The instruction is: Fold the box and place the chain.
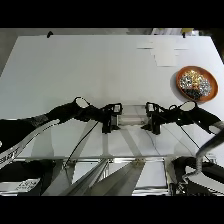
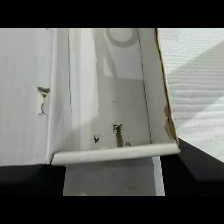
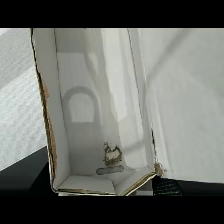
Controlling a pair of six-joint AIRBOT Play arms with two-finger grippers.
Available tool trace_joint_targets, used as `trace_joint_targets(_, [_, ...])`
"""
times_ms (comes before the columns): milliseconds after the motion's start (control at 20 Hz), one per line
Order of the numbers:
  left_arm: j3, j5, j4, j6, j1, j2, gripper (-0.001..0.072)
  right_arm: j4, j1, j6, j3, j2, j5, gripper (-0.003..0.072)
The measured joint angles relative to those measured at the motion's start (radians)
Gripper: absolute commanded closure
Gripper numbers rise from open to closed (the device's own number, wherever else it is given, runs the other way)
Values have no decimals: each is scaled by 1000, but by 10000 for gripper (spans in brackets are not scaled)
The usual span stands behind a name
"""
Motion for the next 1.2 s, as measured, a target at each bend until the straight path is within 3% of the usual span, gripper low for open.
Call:
trace_joint_targets(400, [0, -8, 0, -4, 0, 0, 501, 0, 0, 1, 0, 0, 2, 244])
trace_joint_targets(450, [0, -9, 0, -4, 0, 0, 501, 0, 0, 1, 0, 0, 2, 168])
trace_joint_targets(500, [0, -11, 0, -4, 0, 0, 501, 1, 0, 1, 0, 0, 3, 31])
trace_joint_targets(550, [0, -24, 5, -3, 0, 0, 501, 0, 0, 1, 0, 1, 9, -4])
trace_joint_targets(850, [-1, -15, 0, -2, -2, -1, 501, -56, 0, 25, -1, 55, -7, -1])
trace_joint_targets(1200, [-1, -14, 2, -3, -2, 0, 501, -144, -82, 127, 0, 211, -23, 36])
